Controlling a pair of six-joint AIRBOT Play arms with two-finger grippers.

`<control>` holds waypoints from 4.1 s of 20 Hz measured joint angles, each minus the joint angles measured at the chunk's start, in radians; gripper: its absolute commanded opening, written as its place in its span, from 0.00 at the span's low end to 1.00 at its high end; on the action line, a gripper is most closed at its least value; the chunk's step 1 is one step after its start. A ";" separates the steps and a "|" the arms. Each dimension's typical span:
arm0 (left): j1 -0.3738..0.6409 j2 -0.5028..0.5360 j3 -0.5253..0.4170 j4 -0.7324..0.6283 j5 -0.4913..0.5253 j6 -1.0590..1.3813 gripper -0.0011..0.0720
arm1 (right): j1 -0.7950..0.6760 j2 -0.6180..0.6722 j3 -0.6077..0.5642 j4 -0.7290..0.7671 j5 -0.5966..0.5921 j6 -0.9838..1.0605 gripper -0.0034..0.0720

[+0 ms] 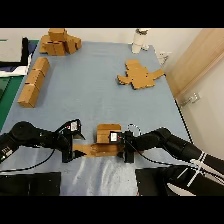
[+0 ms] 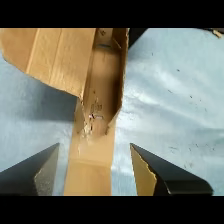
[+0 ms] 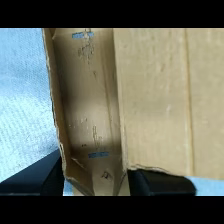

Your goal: Fold the box.

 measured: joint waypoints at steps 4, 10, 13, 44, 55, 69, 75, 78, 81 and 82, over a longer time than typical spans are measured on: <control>-0.069 -0.080 -0.022 -0.065 0.087 0.077 0.93 | 0.000 0.000 0.000 -0.002 0.000 0.000 0.63; -0.111 -0.150 -0.016 -0.122 0.152 0.121 0.89 | 0.000 0.000 0.000 -0.004 0.000 0.000 0.63; -0.130 -0.174 -0.012 -0.156 0.160 0.151 0.68 | 0.000 0.000 0.000 -0.004 0.000 0.000 0.63; -0.153 -0.255 -0.010 -0.386 0.201 0.309 0.44 | 0.000 0.000 0.000 -0.004 0.000 0.000 0.63; -0.153 -0.259 -0.010 -0.414 0.192 0.334 0.83 | 0.000 0.000 0.000 -0.005 0.000 0.000 0.63; -0.079 -0.106 -0.011 -0.159 0.187 -0.023 0.03 | 0.000 0.000 0.000 -0.005 0.000 0.000 0.63; 0.074 0.169 -0.016 0.357 0.066 -0.970 0.03 | 0.000 0.000 0.000 -0.005 0.000 0.000 0.63; 0.136 0.201 -0.042 0.470 -0.032 -1.274 0.03 | 0.000 0.000 0.000 -0.005 0.000 0.000 0.63; 0.146 0.155 -0.062 0.482 -0.075 -1.383 0.03 | 0.000 0.000 0.000 -0.005 0.000 0.000 0.63; 0.143 0.133 -0.065 0.467 -0.079 -1.394 0.03 | 0.000 0.000 0.000 -0.004 0.000 0.000 0.63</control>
